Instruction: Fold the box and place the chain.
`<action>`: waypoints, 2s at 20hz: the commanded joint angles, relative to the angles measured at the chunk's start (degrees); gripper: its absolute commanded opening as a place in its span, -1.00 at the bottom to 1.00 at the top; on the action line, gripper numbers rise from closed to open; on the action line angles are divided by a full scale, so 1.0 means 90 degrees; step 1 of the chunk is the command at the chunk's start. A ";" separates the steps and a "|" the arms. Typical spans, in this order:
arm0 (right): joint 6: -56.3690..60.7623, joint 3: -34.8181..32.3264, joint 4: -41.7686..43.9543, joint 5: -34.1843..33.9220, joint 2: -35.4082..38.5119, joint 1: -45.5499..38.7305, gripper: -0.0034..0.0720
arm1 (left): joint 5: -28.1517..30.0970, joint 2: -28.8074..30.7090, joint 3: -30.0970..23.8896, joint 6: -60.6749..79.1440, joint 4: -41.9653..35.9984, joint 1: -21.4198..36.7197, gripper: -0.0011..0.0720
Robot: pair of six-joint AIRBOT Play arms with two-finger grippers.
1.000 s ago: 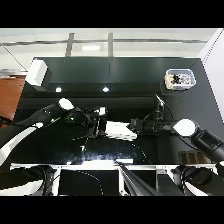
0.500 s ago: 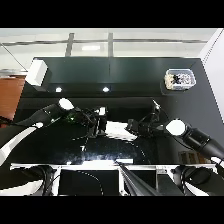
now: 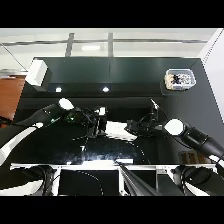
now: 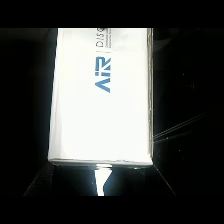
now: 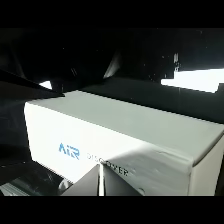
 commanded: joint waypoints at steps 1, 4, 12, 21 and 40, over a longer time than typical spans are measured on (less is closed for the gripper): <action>-0.0148 0.0046 -0.0019 0.0109 0.0002 0.0000 -0.77 | -0.0002 -0.0002 0.0000 -0.0002 -0.0002 0.0000 0.31; -0.0835 0.0590 -0.0058 0.0719 0.0318 -0.0121 -0.77 | -0.0053 0.0046 0.0000 -0.0087 0.0058 0.0029 0.34; -0.0908 0.1702 -0.1627 0.2288 0.1632 -0.2356 -0.77 | -0.0330 0.0925 0.0000 -0.1355 0.1486 0.0330 1.00; -0.0906 0.1693 -0.2186 0.2455 0.1671 -0.3303 -0.77 | 0.0032 0.1358 0.0612 -0.2492 0.0874 -0.0588 1.00; -0.0906 0.1685 -0.2341 0.2356 0.1671 -0.3303 -0.77 | 0.0294 0.0063 0.1268 -0.2640 0.1120 -0.1486 1.00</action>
